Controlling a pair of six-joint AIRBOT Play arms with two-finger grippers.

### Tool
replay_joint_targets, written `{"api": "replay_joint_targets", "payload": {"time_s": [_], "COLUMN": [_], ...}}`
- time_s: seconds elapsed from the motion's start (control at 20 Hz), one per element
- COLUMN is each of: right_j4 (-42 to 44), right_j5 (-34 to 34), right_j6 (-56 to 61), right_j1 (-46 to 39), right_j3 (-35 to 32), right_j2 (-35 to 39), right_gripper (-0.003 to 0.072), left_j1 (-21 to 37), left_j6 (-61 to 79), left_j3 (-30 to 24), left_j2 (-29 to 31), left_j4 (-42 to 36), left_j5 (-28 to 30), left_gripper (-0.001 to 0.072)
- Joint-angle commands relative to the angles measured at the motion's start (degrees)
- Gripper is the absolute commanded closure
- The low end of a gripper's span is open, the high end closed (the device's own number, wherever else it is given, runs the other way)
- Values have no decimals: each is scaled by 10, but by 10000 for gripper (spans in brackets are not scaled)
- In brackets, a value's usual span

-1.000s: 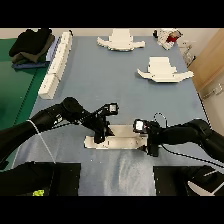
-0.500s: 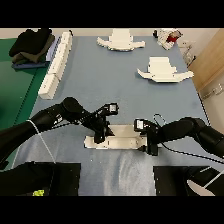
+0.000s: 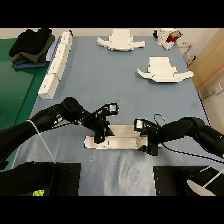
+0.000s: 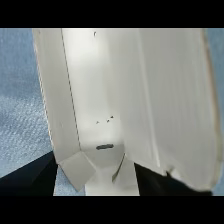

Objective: Fold the box.

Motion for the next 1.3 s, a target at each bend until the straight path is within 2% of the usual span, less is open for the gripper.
{"api": "replay_joint_targets", "payload": {"time_s": [0.0, 0.2, 0.5, 0.6, 1.0, 1.1, 1.25], "right_j4": [6, 19, 34, 37, 44, 45, 44], "right_j5": [5, 26, 61, 64, 68, 70, 70], "right_j6": [-41, -84, -110, -110, -110, -110, -110], "right_j1": [1, 1, 1, 1, 1, 1, 1], "right_j3": [-1, -2, -36, -35, -35, -35, -35], "right_j2": [-16, -40, -32, -32, -33, -38, -44], "right_gripper": [-31, -8, -8, 45, 53, 145, 153], "left_j1": [0, 0, 0, 0, 0, 0, 0], "left_j6": [0, 0, 0, 0, 0, 0, 0], "left_j3": [0, 0, 0, 0, 0, 0, 0], "left_j2": [0, 0, 0, 0, 0, 0, 0], "left_j4": [0, 0, 0, 0, 0, 0, 0], "left_j5": [0, 0, 0, 0, 0, 0, 0], "left_gripper": [697, 697, 697, 697, 697, 697, 697]}}
